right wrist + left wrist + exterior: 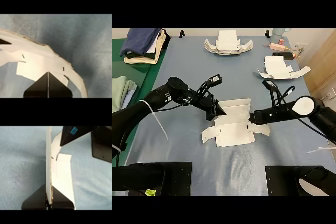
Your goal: Fold the box.
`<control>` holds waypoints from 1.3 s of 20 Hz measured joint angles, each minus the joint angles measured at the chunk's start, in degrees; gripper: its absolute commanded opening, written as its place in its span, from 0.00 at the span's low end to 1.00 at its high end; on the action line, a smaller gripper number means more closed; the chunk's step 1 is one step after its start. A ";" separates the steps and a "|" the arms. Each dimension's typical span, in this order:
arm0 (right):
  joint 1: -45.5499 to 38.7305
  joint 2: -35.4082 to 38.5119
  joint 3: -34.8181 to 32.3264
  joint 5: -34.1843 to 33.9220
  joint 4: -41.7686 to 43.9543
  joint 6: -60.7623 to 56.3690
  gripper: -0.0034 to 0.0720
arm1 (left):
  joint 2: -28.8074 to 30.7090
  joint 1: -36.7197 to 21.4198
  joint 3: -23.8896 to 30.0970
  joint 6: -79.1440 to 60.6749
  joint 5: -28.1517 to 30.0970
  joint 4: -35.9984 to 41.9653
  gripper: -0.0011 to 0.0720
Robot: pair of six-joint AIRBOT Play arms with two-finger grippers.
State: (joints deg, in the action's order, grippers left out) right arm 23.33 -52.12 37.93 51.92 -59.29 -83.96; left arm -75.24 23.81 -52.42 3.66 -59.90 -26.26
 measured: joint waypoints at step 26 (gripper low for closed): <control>0.68 -1.33 -7.04 -3.37 -15.54 -11.58 0.05 | 1.64 1.09 9.81 -16.55 6.73 7.28 0.03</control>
